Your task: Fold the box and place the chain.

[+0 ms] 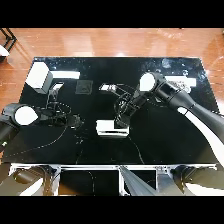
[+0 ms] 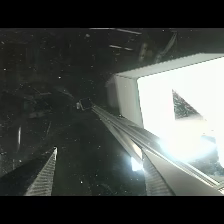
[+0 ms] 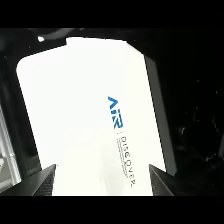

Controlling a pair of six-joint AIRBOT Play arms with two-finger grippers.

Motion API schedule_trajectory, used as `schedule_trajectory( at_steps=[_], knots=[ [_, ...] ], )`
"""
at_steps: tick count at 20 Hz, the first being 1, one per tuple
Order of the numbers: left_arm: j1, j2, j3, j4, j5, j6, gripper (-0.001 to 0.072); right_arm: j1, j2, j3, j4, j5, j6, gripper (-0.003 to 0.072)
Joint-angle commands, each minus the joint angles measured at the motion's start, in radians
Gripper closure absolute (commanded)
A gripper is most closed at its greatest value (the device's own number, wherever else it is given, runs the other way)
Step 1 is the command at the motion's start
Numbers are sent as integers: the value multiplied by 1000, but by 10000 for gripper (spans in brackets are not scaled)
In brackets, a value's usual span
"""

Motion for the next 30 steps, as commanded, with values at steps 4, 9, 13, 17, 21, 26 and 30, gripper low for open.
schedule_trajectory(
  at_steps=[4, 9, 13, 17, 21, 26, 30],
  knots=[
    [1, 0, 0, -1, 0, 0, 78, 19, -1, 0, -72, -1, -3, -18],
    [1, 0, 0, -1, 0, 0, 78, 49, -1, -1, -128, -5, -3, -17],
    [1, 0, 0, -1, 0, 0, 78, 60, -1, -1, -153, -33, -3, -9],
    [1, 0, 0, -1, -1, 0, 79, 63, -1, -1, -161, -39, -2, 107],
    [1, 0, 0, -1, -1, 0, 78, 63, -1, 0, -160, -38, 1, 385],
    [1, 0, 0, -1, -1, 0, 78, 63, -1, 0, -160, -38, 1, 386],
    [1, 0, 0, -1, -1, 0, 78, 76, -1, -1, -159, -39, 11, 385]
  ],
)
